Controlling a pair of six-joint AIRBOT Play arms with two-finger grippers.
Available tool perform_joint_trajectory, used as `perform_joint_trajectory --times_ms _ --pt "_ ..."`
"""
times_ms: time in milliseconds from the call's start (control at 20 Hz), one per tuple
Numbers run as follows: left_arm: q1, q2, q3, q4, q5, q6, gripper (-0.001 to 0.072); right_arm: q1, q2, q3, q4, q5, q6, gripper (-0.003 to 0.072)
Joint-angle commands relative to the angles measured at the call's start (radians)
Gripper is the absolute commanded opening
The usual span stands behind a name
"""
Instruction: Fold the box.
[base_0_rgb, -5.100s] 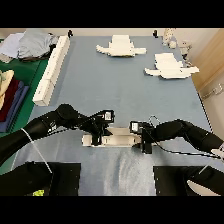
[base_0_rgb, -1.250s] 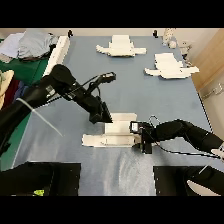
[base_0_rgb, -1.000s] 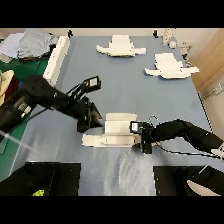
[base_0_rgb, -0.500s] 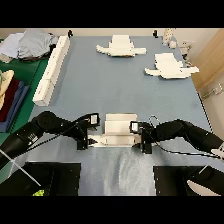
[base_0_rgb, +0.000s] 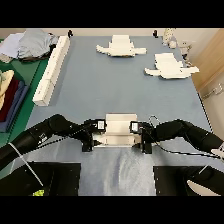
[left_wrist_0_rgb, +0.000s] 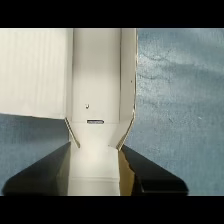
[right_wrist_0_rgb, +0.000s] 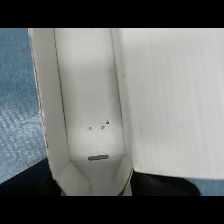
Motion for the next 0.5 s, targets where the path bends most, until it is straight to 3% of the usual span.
perform_joint_trajectory --times_ms 0,50,100,150,450 --pt "-0.039 -0.033 0.019 -0.026 0.042 0.007 0.0344 0.001 -0.001 -0.001 0.000 0.000 0.000 0.0543" --pt "-0.049 -0.046 0.029 -0.026 0.041 0.006 0.0342 0.001 -0.001 -0.001 0.000 0.000 0.000 0.0543" --pt "-0.053 -0.056 0.036 -0.026 0.041 0.006 0.0277 0.001 -0.001 -0.001 0.000 0.000 0.000 0.0543" --pt "-0.058 -0.063 0.040 -0.024 0.040 0.006 0.0070 0.001 -0.001 -0.001 0.000 0.000 0.000 0.0543" --pt "-0.084 -0.077 0.041 -0.082 0.055 0.039 0.0052 0.001 -0.001 -0.001 0.000 0.000 0.000 0.0543"
